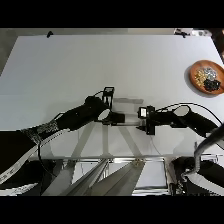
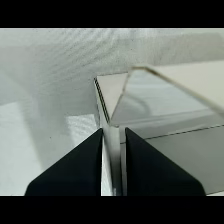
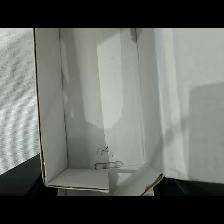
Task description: Fold the box and place the chain.
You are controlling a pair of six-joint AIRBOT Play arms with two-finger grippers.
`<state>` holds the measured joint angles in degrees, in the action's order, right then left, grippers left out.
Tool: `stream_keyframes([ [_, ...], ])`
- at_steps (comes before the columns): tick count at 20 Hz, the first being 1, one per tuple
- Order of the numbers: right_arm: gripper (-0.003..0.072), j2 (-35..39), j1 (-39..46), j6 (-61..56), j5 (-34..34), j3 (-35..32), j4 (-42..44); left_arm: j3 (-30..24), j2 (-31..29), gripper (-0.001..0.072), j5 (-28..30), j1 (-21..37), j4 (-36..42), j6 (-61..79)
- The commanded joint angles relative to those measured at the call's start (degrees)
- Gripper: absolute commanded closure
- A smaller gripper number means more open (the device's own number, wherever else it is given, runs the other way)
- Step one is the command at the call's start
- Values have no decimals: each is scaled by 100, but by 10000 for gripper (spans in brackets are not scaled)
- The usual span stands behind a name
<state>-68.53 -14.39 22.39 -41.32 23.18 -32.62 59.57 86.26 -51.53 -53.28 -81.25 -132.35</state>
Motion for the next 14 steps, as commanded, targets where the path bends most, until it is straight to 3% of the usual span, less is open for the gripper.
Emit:
stream_keyframes([
  [1,204,-4,-7,0,0,-2,9,2,4,576,-575,-2,-444,7],
  [13,204,-4,-7,0,0,-2,9,2,4,579,-546,-4,-490,-15],
  [14,204,-4,-7,0,0,-2,9,2,4,609,-546,-4,-490,-15],
])
